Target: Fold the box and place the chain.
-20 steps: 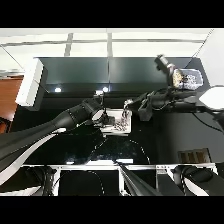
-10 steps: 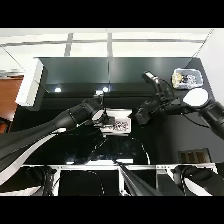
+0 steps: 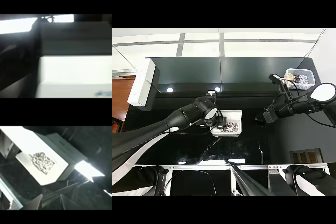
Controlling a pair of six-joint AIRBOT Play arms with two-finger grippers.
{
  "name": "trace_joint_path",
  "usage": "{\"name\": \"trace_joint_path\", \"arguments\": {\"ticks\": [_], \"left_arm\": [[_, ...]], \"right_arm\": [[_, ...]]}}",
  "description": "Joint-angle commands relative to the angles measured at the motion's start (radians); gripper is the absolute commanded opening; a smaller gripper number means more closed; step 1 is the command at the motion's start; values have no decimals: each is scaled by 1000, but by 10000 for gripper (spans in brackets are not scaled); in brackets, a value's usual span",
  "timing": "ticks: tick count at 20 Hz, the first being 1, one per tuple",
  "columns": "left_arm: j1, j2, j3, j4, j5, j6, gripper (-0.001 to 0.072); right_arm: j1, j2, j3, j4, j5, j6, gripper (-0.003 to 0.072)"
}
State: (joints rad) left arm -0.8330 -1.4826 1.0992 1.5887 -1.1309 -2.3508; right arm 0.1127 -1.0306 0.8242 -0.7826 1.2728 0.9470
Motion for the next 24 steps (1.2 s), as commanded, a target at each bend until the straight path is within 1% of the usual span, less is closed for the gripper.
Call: {"name": "trace_joint_path", "arguments": {"ticks": [1, 3, 4, 6, 7, 8, 9, 10, 11, 12, 13, 14, 15, 17, 20, 22, 24], "left_arm": [[-15, 58, 38, 90, -38, 19, 525], [-23, 150, 24, 125, -48, 101, 525], [-20, 205, 1, 135, -55, 144, 524], [18, 325, -92, 177, -49, 187, 524], [65, 382, -153, 169, -42, 204, 524], [138, 442, -224, 125, -16, 241, 525], [224, 494, -294, 37, 32, 315, 524], [338, 538, -369, -141, 112, 493, 525], [456, 565, -441, -417, 178, 810, 524], [556, 567, -498, -706, 166, 1182, 524], [632, 558, -547, -922, 105, 1575, 540], [669, 552, -587, -1017, 75, 1845, 701], [682, 546, -622, -1067, 84, 2041, 716], [667, 520, -649, -1061, 97, 2333, 716], [600, 469, -646, -1049, 171, 2562, 716], [552, 423, -627, -1047, 217, 2633, 716], [542, 346, -598, -1048, 219, 2633, 716]], "right_arm": [[-9, 0, 0, -4, 21, 0, 275], [-9, 0, 0, -4, 20, -1, 275], [-9, 0, 0, -4, 15, -1, 274], [-9, 0, 0, -4, -6, -1, 275], [-9, 0, 0, -5, -17, 0, 275], [-9, 0, -1, -5, -26, -1, 275], [-9, 0, -3, -4, -35, -1, 275], [-9, 0, -5, -5, -44, 0, 275], [-9, 0, -5, -6, -48, -1, 275], [-9, 0, -5, -5, -53, -1, 275], [-9, 0, -5, -5, -61, -1, 275], [-9, 0, -5, -5, -68, -1, 274], [-9, 0, -5, -5, -76, -1, 275], [-9, 0, -5, -5, -87, -1, 274], [-9, 0, -5, -5, -107, -1, 275], [-9, 0, -5, -4, -121, -1, 274], [-9, 0, -5, -5, -111, -1, 275]]}}
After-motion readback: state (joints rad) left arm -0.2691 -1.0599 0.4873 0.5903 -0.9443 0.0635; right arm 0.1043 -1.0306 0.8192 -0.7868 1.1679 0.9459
